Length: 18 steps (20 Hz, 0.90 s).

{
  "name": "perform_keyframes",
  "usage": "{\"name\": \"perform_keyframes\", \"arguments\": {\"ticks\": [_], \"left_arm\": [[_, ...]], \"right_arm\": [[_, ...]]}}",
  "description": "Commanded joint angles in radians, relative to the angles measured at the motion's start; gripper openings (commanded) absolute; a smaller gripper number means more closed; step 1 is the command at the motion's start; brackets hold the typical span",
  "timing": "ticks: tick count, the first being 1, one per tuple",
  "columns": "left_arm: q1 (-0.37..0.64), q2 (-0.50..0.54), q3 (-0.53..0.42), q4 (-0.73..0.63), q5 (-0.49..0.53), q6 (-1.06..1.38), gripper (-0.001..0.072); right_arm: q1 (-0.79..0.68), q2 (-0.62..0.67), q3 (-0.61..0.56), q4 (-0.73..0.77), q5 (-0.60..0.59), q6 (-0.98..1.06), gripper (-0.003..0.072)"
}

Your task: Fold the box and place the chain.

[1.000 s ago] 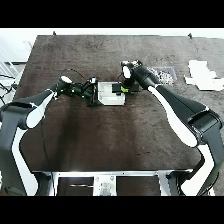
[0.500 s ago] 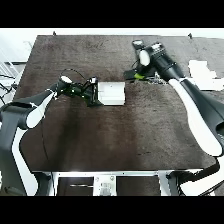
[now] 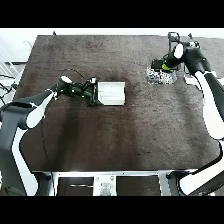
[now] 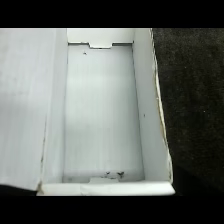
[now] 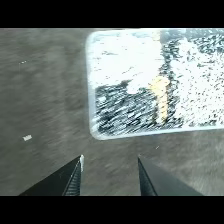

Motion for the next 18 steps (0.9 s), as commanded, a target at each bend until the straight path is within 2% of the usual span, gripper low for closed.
{"name": "perform_keyframes", "arguments": {"ticks": [1,3,7,12,15,16,17,18], "left_arm": [[0.000,0.000,0.000,0.000,0.000,0.000,0.0418],[0.000,0.000,0.000,0.000,0.000,0.000,0.0418],[0.000,0.000,0.000,0.000,0.001,0.000,0.0418],[0.000,0.000,0.000,0.000,0.001,0.000,0.0418],[0.000,0.000,0.000,0.000,0.001,0.000,0.0418],[0.000,0.000,0.000,0.000,0.001,0.000,0.0418],[0.000,0.000,0.000,0.000,0.001,0.000,0.0418],[0.000,0.000,0.000,0.000,0.001,0.000,0.0418]], "right_arm": [[-0.078,-0.081,0.000,0.093,-0.062,-0.076,0.0406],[-0.084,-0.110,0.000,0.114,-0.079,-0.111,0.0366],[-0.083,-0.142,0.001,0.244,-0.133,-0.179,0.0365],[-0.083,-0.168,0.001,0.250,-0.130,-0.179,0.0264],[-0.082,-0.172,0.001,0.269,-0.129,-0.180,0.0258],[-0.082,-0.174,0.001,0.268,-0.129,-0.180,0.0160],[-0.083,-0.175,0.001,0.268,-0.129,-0.180,0.0109],[-0.083,-0.174,0.002,0.267,-0.131,-0.180,0.0024]]}}
